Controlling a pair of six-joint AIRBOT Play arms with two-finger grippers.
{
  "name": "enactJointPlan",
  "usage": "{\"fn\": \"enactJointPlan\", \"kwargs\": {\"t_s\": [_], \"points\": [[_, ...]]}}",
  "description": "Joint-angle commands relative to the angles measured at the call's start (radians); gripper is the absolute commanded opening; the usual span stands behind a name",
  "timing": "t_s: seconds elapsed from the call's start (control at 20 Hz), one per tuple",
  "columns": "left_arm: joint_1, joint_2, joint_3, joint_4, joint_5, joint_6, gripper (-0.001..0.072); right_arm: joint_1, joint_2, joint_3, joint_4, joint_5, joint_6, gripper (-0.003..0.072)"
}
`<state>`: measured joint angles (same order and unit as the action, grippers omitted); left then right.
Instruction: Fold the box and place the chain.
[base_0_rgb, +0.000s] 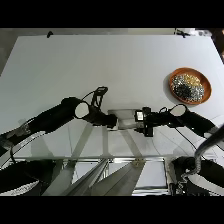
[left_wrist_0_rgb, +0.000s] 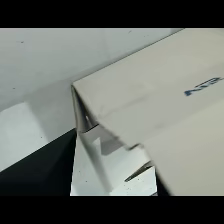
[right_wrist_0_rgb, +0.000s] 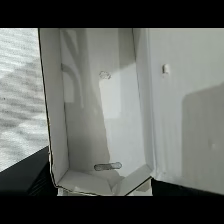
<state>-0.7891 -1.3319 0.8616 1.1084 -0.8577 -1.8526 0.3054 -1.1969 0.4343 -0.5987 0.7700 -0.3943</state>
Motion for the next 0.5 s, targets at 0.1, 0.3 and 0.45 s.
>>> {"fn": "enactJointPlan", "kwargs": {"t_s": [0.1,0.3,0.45], "points": [[-0.041,-0.085,0.124,0.152,-0.123,-0.179,0.0446,0.000,0.000,0.000,0.000,0.000,0.000,0.0411],[-0.042,-0.086,0.153,0.192,-0.129,-0.270,0.0443,0.000,0.000,0.000,0.000,0.000,0.000,0.0411],[-0.048,-0.089,0.153,0.219,-0.174,-0.338,0.0443,0.000,0.000,0.000,0.000,0.000,0.000,0.0411]]}}
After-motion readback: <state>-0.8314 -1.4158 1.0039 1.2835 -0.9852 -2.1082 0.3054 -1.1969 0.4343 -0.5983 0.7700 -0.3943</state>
